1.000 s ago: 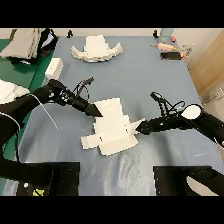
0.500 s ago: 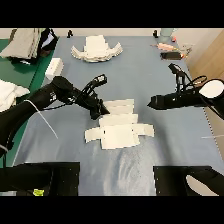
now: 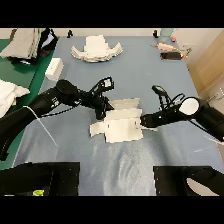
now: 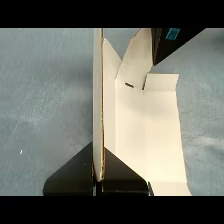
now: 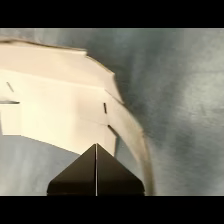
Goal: Fold the box.
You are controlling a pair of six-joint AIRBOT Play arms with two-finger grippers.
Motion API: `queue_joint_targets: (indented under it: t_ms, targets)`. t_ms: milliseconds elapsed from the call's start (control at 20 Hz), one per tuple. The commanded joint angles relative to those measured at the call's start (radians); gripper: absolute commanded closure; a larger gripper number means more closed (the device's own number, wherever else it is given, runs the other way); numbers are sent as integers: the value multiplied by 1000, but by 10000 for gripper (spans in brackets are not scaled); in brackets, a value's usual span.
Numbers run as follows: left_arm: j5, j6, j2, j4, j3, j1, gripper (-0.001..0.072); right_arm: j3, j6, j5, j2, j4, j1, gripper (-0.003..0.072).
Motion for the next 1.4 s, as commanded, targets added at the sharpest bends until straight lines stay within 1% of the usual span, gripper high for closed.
queue_joint_targets:
  t_ms: [0, 100, 200, 350, 650, 850, 1000, 1250, 1350]
  targets:
    - [-25, 13, 7, -26, -4, -5, 701, -64, 73, -115, -28, -140, 13, 685]
    - [-25, 23, 7, -50, -21, -5, 700, -64, 103, -175, -44, -199, 13, 685]
    - [-24, 29, 10, -51, -45, -5, 700, -64, 115, -216, -51, -214, 13, 686]
    - [-21, 64, 10, -73, -78, -5, 701, -64, 114, -213, -49, -204, 14, 685]
    - [-7, 188, 10, -195, -113, -5, 700, -64, 115, -211, -51, -203, 14, 686]
    - [30, 195, 10, -195, -123, -5, 700, -61, 114, -202, -44, -162, 14, 686]
    - [68, 215, 10, -195, -159, -10, 700, -53, 114, -182, -31, -159, 14, 685]
    - [141, 217, 10, -188, -194, -75, 700, -50, 114, -175, -30, -166, 14, 686]
    - [164, 216, 10, -168, -208, -100, 700, -50, 124, -174, -24, -193, 14, 685]
